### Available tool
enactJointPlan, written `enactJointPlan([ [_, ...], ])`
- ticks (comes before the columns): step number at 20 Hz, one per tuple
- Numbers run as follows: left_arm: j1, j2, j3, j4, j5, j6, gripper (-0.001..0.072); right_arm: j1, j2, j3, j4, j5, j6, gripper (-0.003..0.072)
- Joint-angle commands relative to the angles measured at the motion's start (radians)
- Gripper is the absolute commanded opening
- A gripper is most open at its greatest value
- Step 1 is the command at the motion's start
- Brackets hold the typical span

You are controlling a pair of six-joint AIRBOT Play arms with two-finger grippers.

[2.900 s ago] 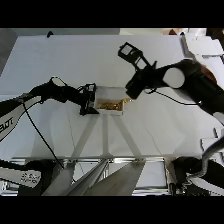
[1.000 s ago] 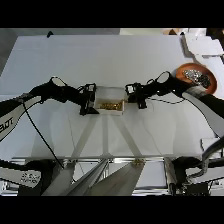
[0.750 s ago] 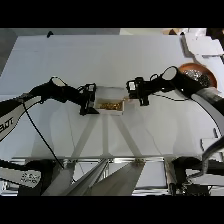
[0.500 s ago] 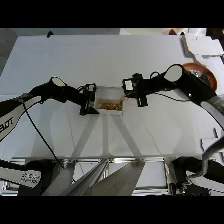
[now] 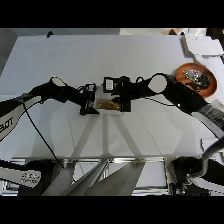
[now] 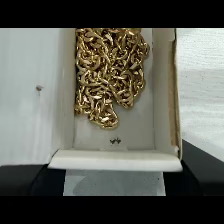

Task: Fold the box and place the chain.

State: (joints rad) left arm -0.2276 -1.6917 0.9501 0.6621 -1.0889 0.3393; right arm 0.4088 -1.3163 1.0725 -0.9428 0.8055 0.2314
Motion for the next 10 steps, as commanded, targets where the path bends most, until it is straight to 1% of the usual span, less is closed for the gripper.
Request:
enactJointPlan([
  [1,0.0,0.001,0.0,0.0,0.0,0.0,0.0275,0.008,-0.014,0.089,-0.094,0.111,0.187,0.0223],
  [3,0.0,0.001,0.0,0.0,0.0,0.0,0.0275,-0.017,-0.056,0.217,-0.134,0.236,0.331,0.0209],
  [4,0.0,0.001,0.0,0.0,0.0,0.0,0.0275,-0.039,-0.099,0.302,-0.133,0.295,0.446,0.0168],
  [7,0.0,0.001,0.0,0.0,0.0,0.0,0.0275,-0.106,-0.264,0.546,-0.132,0.414,0.764,0.017],
  [10,0.0,0.001,0.0,0.0,0.0,0.0,0.0275,-0.161,-0.431,0.722,-0.13,0.515,0.918,0.0174],
])
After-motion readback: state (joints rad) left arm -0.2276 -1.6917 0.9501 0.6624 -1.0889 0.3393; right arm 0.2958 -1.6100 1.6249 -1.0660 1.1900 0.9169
